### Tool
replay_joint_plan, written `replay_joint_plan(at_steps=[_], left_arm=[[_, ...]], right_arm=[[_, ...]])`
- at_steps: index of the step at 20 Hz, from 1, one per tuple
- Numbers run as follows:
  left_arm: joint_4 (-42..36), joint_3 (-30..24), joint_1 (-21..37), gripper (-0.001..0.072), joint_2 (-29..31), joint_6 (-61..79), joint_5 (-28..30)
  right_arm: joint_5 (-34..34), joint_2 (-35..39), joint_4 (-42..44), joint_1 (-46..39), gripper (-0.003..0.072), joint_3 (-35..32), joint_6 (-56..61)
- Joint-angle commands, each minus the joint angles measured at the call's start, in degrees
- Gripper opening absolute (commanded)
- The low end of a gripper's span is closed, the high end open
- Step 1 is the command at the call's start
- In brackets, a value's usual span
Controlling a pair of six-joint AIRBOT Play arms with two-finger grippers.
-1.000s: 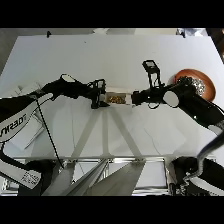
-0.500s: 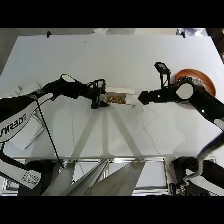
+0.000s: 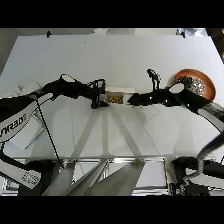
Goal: Fold the box and place the chain.
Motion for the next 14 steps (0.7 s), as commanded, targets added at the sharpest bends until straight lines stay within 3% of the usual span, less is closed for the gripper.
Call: replay_joint_plan(at_steps=[1,3,7,12,14], left_arm=[[-0.02,0.04,0.00,0.0513,0.02,0.07,0.00],[-0.02,0.04,0.00,0.0513,0.02,0.07,-0.02],[-0.02,0.04,0.00,0.0513,0.02,0.07,-0.02],[-0.02,0.04,0.00,0.0513,0.02,0.09,0.00],[-0.02,0.04,0.00,0.0513,0.02,0.07,-0.02]], right_arm=[[-0.90,-0.96,2.64,0.42,0.0391,-0.04,-1.88],[-2.89,-0.81,-0.72,0.72,0.0391,-0.02,2.73],[-10.69,2.34,-16.92,5.49,0.0391,0.31,15.21],[-8.28,2.97,-39.10,10.38,0.0389,3.80,34.88],[-7.85,2.97,-44.39,12.72,0.0335,5.27,39.47]])
